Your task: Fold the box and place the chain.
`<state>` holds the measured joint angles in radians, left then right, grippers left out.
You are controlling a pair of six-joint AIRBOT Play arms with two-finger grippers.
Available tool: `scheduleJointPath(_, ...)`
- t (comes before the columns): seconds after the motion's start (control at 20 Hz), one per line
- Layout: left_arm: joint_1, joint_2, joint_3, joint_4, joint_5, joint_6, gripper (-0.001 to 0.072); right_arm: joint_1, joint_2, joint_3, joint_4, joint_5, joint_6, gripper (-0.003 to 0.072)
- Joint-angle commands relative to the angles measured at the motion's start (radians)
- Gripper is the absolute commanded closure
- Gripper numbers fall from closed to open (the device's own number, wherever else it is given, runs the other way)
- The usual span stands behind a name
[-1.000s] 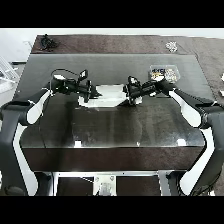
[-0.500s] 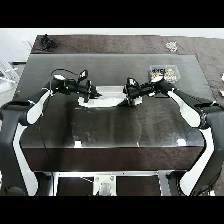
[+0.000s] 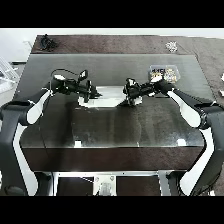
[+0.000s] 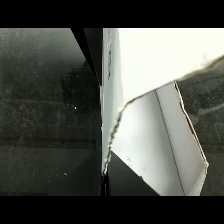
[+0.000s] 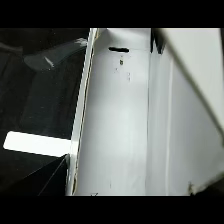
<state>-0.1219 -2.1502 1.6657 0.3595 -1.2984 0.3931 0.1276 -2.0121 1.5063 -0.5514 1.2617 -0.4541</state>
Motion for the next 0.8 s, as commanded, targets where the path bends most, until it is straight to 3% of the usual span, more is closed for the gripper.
scheduleJointPath(0.0,0.000,-0.001,0.000,0.000,0.001,0.000,0.0687,-0.001,-0.001,0.000,-0.011,0.002,0.001,0.0145)
scheduleJointPath(0.15,0.000,-0.001,0.000,0.000,0.001,0.000,0.0687,-0.001,-0.001,0.000,-0.011,0.002,0.001,0.0134)
scheduleJointPath(0.25,0.000,-0.001,0.000,0.000,0.001,0.000,0.0687,-0.002,-0.001,0.002,-0.011,0.002,0.001,0.0089)
scheduleJointPath(0.6,0.000,-0.001,0.000,0.000,0.001,0.000,0.0687,-0.002,-0.001,0.002,0.047,0.011,0.005,0.0086)
scheduleJointPath(0.65,0.000,-0.001,0.000,0.000,0.001,0.000,0.0687,-0.002,-0.001,0.002,0.055,0.014,0.005,0.0030)
scheduleJointPath(0.75,0.000,-0.001,0.000,0.000,0.001,0.000,0.0687,-0.003,-0.001,0.002,0.053,0.015,0.013,0.0028)
